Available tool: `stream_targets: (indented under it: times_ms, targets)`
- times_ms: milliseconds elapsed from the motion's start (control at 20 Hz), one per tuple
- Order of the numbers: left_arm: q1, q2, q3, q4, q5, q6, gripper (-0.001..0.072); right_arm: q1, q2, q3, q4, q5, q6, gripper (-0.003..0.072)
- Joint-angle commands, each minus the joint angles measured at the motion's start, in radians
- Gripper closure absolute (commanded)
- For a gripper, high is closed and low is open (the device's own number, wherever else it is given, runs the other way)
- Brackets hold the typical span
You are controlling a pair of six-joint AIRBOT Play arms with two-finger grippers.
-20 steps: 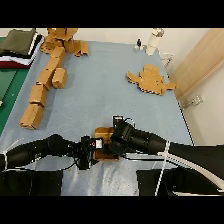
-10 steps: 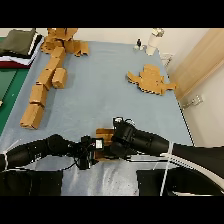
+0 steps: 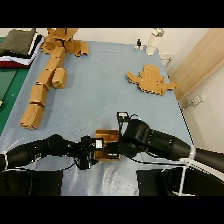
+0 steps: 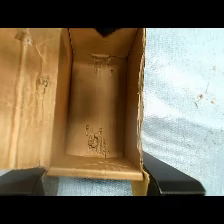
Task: Fold the box.
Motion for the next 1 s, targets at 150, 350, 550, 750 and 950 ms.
stream_targets:
  times_ms: [150,350,550,750,950]
  targets:
    - [0.0,0.0,0.0,0.0,-0.001,0.0,0.0297,-0.02,0.144,0.0,-0.037,-0.057,-0.005,0.0444]
    - [0.0,0.0,0.0,0.0,-0.001,0.0,0.0297,-0.177,0.142,-0.01,-0.04,-0.109,-0.201,0.0684]
    - [0.0,0.0,0.0,0.0,-0.001,0.0,0.0298,-0.582,0.063,-0.016,0.4,0.152,-0.692,0.0685]
    - [0.0,0.0,0.0,0.0,-0.001,0.0,0.0297,-0.872,-0.158,-0.016,1.036,0.052,-1.322,0.0685]
    - [0.0,0.0,0.0,0.0,-0.001,0.0,0.0297,-0.827,-0.312,-0.016,1.185,-0.125,-1.584,0.0685]
